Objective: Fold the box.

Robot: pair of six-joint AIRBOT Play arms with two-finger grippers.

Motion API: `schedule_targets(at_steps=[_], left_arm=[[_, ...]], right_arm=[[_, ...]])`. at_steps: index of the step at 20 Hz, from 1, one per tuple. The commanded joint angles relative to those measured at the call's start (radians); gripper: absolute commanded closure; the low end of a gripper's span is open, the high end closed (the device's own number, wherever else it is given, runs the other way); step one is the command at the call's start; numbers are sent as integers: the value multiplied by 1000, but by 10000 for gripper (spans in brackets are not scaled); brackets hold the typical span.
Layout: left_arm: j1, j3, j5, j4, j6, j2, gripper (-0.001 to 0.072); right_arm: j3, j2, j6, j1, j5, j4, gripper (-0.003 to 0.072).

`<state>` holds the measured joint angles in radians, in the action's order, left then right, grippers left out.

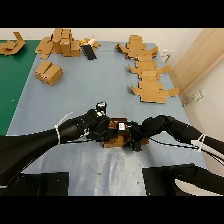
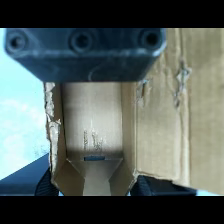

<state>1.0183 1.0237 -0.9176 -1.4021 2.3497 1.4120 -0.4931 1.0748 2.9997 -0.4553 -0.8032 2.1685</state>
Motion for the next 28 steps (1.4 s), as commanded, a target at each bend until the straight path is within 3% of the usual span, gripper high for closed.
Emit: schedule_targets(at_steps=[1, 7, 9, 16, 23, 27, 28], left_arm=[[11, 0, 26, 19, -4, 14, 698], [15, 6, -7, 18, -5, 8, 690], [15, 6, -19, 18, -3, 6, 286], [8, 6, -31, 18, -3, -18, 281], [-84, 6, -58, 18, -4, -112, 282], [-131, 6, -98, 17, -12, -116, 285], [-139, 6, -90, 17, -12, -117, 352]], right_arm=[[0, 0, 1, -1, 2, 1, 185], [0, 0, 1, -1, 1, 1, 185], [0, 0, 1, -1, 1, 1, 185], [0, 0, 1, -1, 1, 1, 185], [0, 0, 1, -1, 2, 1, 185], [0, 0, 1, -1, 1, 1, 185], [0, 0, 1, -1, 1, 1, 185]])
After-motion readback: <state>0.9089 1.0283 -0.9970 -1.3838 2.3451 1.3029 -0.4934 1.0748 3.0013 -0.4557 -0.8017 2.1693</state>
